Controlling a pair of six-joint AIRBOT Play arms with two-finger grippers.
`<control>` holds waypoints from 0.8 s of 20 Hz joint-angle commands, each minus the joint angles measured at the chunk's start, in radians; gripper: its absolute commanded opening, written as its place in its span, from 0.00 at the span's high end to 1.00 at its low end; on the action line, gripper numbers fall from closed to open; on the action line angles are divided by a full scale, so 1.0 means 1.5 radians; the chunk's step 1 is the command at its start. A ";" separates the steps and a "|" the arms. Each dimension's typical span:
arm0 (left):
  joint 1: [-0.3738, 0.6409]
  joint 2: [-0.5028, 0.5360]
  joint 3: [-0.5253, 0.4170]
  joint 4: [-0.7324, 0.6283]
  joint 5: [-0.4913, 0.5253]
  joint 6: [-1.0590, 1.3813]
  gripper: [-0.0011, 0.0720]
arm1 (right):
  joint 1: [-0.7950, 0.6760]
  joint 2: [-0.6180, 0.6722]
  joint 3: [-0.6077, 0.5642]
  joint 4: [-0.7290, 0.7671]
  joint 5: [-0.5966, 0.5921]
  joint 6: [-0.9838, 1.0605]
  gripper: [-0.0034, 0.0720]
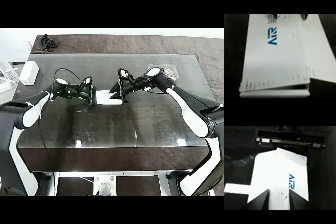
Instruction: Fold the box and place the chain.
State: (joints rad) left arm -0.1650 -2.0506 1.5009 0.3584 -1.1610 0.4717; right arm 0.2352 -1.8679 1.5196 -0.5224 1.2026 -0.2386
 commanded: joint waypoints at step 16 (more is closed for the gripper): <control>0.000 0.000 0.000 0.000 -0.001 0.001 0.56 | 0.053 -0.005 0.078 -0.159 0.030 0.189 0.52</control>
State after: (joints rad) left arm -0.1650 -2.0506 1.5009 0.3584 -1.1614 0.4721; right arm 0.2981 -1.8744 1.6344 -0.7498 1.2701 0.0273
